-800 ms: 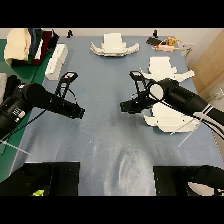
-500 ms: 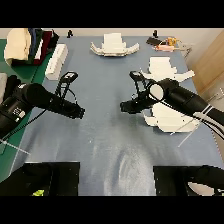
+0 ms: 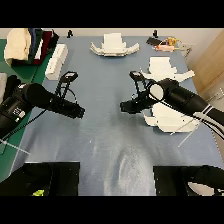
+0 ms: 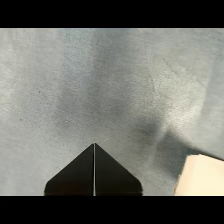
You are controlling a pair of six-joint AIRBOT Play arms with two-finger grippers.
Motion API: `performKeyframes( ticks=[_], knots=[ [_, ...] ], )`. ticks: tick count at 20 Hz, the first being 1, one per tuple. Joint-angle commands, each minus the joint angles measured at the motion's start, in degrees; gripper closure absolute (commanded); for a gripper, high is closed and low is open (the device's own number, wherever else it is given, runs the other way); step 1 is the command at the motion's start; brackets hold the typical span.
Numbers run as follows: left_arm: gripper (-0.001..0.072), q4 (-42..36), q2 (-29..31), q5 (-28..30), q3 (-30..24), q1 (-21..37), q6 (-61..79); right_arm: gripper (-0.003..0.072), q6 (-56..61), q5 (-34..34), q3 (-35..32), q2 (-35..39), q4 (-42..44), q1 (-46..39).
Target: Fold the box.
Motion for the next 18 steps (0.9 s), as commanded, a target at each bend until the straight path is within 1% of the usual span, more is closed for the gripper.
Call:
performKeyframes(
  ticks=[1, 4, 5, 6, 7, 8, 9, 11, 12, 13, 14, 15, 16, 17, 18],
  knots=[
    [0.0694, -0.09, 0.04, 1.07, -0.02, -0.04, 0.02, 0.0681, 1.49, -1.07, 0.07, -0.02, 2.43, 0.02],
    [0.0694, -0.59, 0.0, 3.34, -0.02, -0.07, -0.02, 0.0681, 2.82, -2.91, 0.07, -0.04, 5.31, 0.02],
    [0.0694, -1.2, -0.07, 3.87, -0.02, -0.07, -0.02, 0.0681, 4.13, -5.14, 0.09, -0.02, 6.73, 0.0],
    [0.0694, -1.64, -0.09, 4.22, -0.02, -0.07, -0.02, 0.0681, 4.55, -7.19, 0.59, -0.02, 7.17, -0.26],
    [0.0694, -2.16, -0.07, 5.14, -0.02, -0.07, -0.02, 0.0681, 4.55, -6.67, 2.27, -0.02, 6.03, -1.4],
    [0.0694, -2.6, -0.07, 5.86, -0.02, -0.04, -0.15, 0.0652, 4.52, -2.6, 4.9, 0.0, 4.31, -3.63],
    [0.0694, -2.89, -0.07, 6.21, -0.02, -0.04, -0.24, 0.0526, 4.52, 4.74, 8.52, 0.0, 0.94, -6.99],
    [0.0693, -2.89, -0.07, 6.45, -0.02, -0.02, -2.49, 0.0491, 4.5, 20.57, 15.32, 0.15, -10.73, -15.21],
    [0.0693, -2.91, -0.07, 6.4, -0.02, -0.02, -3.52, 0.0384, 4.39, 26.56, 17.4, 0.35, -16.92, -19.69],
    [0.0692, -2.93, -0.07, 6.38, -0.02, -0.02, -4.92, 0.0369, 3.15, 31.45, 18.43, 0.39, -21.99, -24.92],
    [0.0691, -2.93, -0.07, 6.4, -0.02, -0.02, -6.27, 0.0332, 1.53, 34.05, 18.14, 0.37, -24.92, -30.08],
    [0.069, -2.93, -0.07, 6.4, -0.02, -0.02, -7.58, 0.0302, -0.52, 34.84, 16.94, 0.26, -25.4, -35.95],
    [0.0625, -2.93, -0.07, 6.38, -0.02, -0.02, -8.55, 0.0302, -2.69, 33.46, 15.06, 0.26, -25.27, -41.53],
    [0.03, -3.06, -0.07, 6.4, -0.02, -0.02, -9.75, 0.0302, -4.39, 31.39, 13.22, 0.26, -25.2, -46.27],
    [0.0165, -3.15, -0.07, 6.43, -0.02, -0.02, -10.88, 0.0302, -6.03, 29.24, 11.67, 0.11, -24.68, -50.66]
  ],
)
